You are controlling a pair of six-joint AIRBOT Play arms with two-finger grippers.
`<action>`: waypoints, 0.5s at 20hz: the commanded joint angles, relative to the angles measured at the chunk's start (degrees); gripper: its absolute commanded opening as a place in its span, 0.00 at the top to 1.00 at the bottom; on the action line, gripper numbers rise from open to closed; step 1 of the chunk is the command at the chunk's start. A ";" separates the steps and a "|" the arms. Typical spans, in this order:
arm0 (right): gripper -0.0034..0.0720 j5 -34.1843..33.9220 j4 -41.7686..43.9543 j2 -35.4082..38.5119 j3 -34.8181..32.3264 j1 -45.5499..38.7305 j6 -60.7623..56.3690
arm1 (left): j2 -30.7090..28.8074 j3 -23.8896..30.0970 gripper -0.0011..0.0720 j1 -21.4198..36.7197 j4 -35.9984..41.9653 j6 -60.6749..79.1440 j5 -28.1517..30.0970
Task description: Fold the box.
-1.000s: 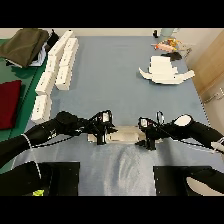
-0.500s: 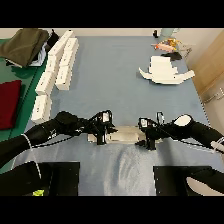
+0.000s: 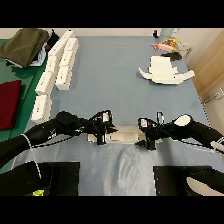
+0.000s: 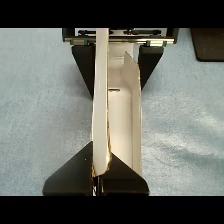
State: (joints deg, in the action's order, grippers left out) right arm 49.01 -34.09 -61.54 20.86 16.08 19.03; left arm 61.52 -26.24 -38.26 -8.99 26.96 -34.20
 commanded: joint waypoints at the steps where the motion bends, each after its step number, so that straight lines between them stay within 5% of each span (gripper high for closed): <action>1: 0.27 -0.02 0.02 -0.04 0.02 0.00 -0.02 | 0.02 -0.13 0.96 0.02 0.28 0.02 -0.33; 10: 0.27 -0.02 0.00 -0.04 0.02 0.00 -0.02 | 0.04 -0.13 0.96 0.02 0.26 0.00 -2.84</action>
State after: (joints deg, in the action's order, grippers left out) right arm 48.99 -34.09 -61.54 20.86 16.05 19.03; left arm 61.54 -26.30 -38.26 -8.82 26.96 -35.83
